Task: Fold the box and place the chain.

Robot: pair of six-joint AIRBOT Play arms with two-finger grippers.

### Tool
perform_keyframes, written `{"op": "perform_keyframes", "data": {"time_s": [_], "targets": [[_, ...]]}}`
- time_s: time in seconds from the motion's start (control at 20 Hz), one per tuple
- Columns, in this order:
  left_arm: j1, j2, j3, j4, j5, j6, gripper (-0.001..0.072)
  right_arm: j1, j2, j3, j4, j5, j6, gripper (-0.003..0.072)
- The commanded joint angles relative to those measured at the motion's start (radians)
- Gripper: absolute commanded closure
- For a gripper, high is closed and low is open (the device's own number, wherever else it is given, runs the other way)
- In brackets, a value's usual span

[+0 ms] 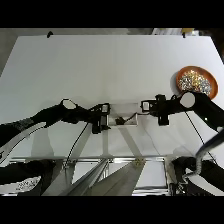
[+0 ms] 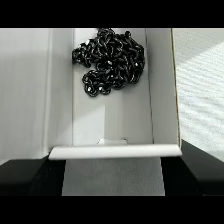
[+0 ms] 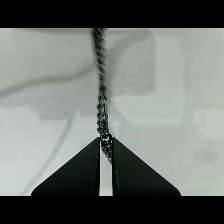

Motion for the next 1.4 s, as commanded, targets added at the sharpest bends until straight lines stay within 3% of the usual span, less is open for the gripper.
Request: {"op": "perform_keyframes", "data": {"time_s": [0.0, 0.15, 0.5, 0.7, 1.1, 1.15, 1.25, 1.35], "targets": [[0.000, 0.000, 0.000, 0.000, 0.000, 0.000, 0.0456, 0.047, 0.127, 0.000, 0.108, 0.158, 0.104, 0.0672], [0.000, 0.000, 0.000, 0.000, 0.000, 0.000, 0.0456, 0.122, 0.193, 0.000, 0.232, 0.146, 0.103, 0.0672], [0.000, 0.000, 0.000, 0.000, 0.000, 0.000, 0.0456, 0.316, 0.237, 0.000, 0.522, -0.222, 0.099, 0.0672], [0.000, 0.000, 0.000, 0.000, 0.000, 0.000, 0.0456, 0.425, 0.233, 0.000, 0.546, -0.384, 0.100, 0.0672], [0.000, 0.000, 0.000, 0.000, 0.000, 0.000, 0.0456, 0.445, 0.098, 0.000, 0.476, -0.389, 0.104, 0.0669], [0.000, 0.000, 0.000, 0.000, 0.000, 0.001, 0.0456, 0.445, 0.087, 0.000, 0.462, -0.388, 0.104, 0.0641], [0.000, 0.000, 0.000, 0.000, 0.000, 0.000, 0.0456, 0.445, 0.090, 0.000, 0.391, -0.388, 0.104, 0.0454], [0.000, 0.000, 0.000, 0.000, 0.000, 0.000, 0.0456, 0.425, 0.124, 0.000, 0.331, -0.380, 0.104, 0.0445]]}}
